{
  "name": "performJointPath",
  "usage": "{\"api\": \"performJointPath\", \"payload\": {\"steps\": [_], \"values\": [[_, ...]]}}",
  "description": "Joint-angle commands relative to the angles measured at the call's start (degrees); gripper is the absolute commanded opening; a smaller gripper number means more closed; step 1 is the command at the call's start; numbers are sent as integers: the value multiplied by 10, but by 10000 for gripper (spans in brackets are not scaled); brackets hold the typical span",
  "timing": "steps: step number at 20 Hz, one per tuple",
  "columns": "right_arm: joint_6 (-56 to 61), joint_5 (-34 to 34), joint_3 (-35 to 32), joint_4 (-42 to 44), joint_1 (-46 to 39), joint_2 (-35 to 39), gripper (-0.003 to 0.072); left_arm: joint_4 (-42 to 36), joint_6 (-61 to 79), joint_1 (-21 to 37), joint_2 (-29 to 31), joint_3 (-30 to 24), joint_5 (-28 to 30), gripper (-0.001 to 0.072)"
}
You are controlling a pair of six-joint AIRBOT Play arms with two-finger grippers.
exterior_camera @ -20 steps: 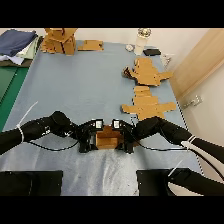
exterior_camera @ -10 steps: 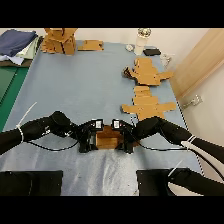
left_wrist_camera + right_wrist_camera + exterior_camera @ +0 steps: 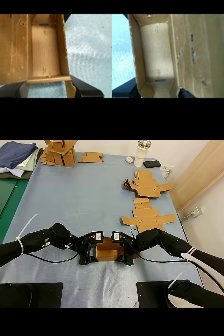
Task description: Fold the box.
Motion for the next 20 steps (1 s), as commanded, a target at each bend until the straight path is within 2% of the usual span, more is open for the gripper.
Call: {"api": "performJointPath", "payload": {"steps": [1, 4, 5, 6, 12, 20], "values": [[1, 0, 0, 6, 0, 0, 516, 0, 0, 0, 0, 0, 0, 587], [1, 0, 0, 12, 0, 0, 519, 0, 0, 0, 0, 0, 0, 588], [1, 0, 0, 16, 0, 0, 572, 0, 0, 0, 0, 0, 0, 587], [6, -1, 0, 15, 0, 1, 714, 0, 0, 0, 0, 0, 0, 587], [8, -14, 0, 6, 0, 9, 713, 0, 0, 0, 0, 0, 0, 587], [28, -35, 0, -68, -2, 38, 712, 0, 0, 0, 0, 0, 0, 587]]}}
